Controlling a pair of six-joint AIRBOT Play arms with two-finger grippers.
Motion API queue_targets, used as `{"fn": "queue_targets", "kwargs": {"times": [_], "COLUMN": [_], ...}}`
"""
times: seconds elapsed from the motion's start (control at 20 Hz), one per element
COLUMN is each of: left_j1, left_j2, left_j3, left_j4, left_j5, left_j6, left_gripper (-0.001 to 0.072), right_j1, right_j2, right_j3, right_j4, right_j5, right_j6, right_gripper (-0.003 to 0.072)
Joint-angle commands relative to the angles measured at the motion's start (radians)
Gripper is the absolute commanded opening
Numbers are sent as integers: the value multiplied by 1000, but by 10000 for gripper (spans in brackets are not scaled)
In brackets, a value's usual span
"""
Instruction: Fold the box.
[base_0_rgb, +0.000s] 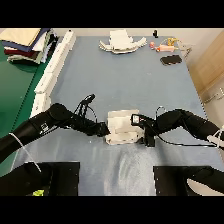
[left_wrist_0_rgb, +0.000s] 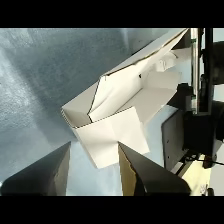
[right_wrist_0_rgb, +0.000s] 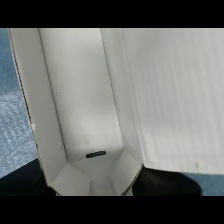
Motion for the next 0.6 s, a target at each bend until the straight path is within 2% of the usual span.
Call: {"fn": "queue_targets", "kwargs": {"times": [0.0, 0.1, 0.3, 0.45, 0.55], "left_j1": [-47, -110, -222, -286, -317], "left_j2": [-11, -21, -48, -101, -143], "left_j3": [8, 27, 98, 159, 196], "left_j4": [38, 177, 462, 525, 555], "left_j5": [37, 88, 98, 84, 40], "left_j6": [-128, -274, -555, -634, -678], "left_gripper": [472, 471, 470, 461, 461], "right_j1": [0, 0, 0, 0, 0], "right_j2": [-1, -1, -1, -1, -1], "right_j3": [-1, -1, -1, -1, -1], "right_j4": [-1, -1, -1, -1, -1], "right_j5": [0, 0, 0, 0, 0], "right_j6": [0, 0, 0, 0, 0], "right_gripper": [601, 601, 601, 601, 601]}}
